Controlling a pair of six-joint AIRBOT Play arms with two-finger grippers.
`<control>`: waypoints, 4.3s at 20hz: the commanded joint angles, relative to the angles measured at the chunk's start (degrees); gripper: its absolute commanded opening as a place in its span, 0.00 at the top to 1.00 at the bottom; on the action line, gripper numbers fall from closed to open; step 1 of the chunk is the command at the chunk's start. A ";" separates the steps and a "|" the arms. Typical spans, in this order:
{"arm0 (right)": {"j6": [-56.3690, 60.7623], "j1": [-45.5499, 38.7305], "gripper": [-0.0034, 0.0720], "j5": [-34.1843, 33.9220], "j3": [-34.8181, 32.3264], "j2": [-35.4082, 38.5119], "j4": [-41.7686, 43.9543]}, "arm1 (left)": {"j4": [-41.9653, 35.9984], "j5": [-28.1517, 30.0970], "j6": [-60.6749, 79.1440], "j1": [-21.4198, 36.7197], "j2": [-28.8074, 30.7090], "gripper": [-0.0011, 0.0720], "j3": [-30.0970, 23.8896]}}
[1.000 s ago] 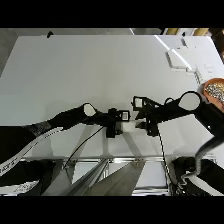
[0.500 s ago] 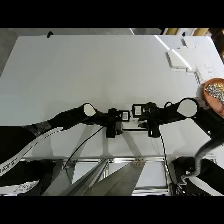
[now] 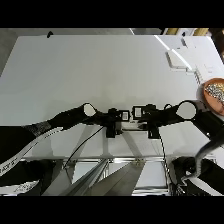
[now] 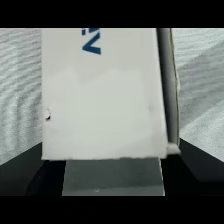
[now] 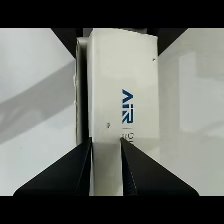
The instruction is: Fold the box and place the chain.
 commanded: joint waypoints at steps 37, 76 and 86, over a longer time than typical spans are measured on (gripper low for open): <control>4.28 -0.04 0.94 0.17 -2.08 -0.09 3.21 | 0.02 -0.02 0.02 0.00 0.02 0.81 0.02; 36.30 -28.59 0.94 7.63 -0.50 11.08 -20.41 | 42.05 -7.39 -75.38 65.59 27.91 0.70 -0.04; 36.30 -28.59 0.94 7.65 -0.50 11.08 -20.41 | 52.33 -21.42 -88.00 68.65 22.23 0.03 -0.04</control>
